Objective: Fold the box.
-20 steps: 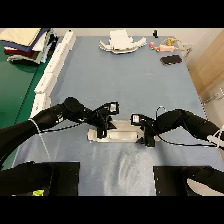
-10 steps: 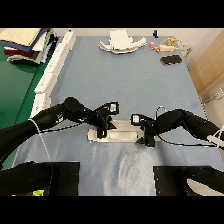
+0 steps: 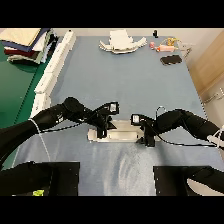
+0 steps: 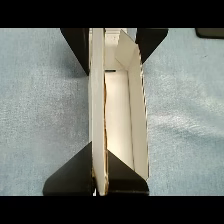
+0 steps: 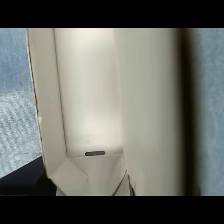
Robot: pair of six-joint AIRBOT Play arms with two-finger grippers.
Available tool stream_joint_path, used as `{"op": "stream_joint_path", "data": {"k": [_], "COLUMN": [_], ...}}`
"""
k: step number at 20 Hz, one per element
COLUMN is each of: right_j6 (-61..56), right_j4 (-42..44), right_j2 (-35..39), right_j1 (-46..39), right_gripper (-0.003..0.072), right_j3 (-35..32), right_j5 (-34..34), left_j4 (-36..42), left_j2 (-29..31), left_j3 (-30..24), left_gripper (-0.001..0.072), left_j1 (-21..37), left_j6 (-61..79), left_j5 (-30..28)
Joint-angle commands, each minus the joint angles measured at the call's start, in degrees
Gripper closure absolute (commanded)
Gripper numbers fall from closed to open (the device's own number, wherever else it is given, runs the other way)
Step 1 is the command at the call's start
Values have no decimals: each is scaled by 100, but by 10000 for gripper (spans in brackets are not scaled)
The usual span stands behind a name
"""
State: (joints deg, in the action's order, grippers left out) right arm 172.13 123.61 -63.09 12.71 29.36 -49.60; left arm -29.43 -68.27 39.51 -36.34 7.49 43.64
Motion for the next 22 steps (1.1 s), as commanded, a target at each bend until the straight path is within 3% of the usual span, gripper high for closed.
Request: {"op": "stream_joint_path", "data": {"k": [1, 5, 7, 11, 15, 18, 19, 20, 22], "right_j6": [-2, -2, -2, -2, -2, -2, -2, -2, -2], "right_j4": [-2, -2, -2, -4, -4, -17, -20, -20, -20], "right_j2": [-4, -4, -4, -4, -4, -4, -4, -4, -4], "right_j1": [2, 2, 2, 2, 2, 2, 2, 2, 2], "right_gripper": [85, 86, 85, 85, 85, 85, 86, 85, 86], "right_j3": [-4, -4, -4, -4, -4, -4, -4, -4, -4], "right_j5": [2, 0, 0, 2, 0, 2, 2, 0, 2], "left_j4": [13, -7, -57, -546, -1394, -1738, -1735, -1725, -1384], "left_j2": [0, 0, 7, 190, 800, 1325, 1440, 1508, 1473], "left_j3": [7, 7, 7, 9, 9, 9, 9, 9, 7], "left_gripper": [696, 690, 312, 285, 284, 288, 433, 686, 697], "left_j1": [-2, 0, 7, 190, 560, 769, 807, 807, 671], "left_j6": [0, -28, -433, -1432, -2673, -3696, -4201, -4487, -4813], "left_j5": [9, -13, -13, 166, 997, 1283, 1475, 1707, 2046]}}
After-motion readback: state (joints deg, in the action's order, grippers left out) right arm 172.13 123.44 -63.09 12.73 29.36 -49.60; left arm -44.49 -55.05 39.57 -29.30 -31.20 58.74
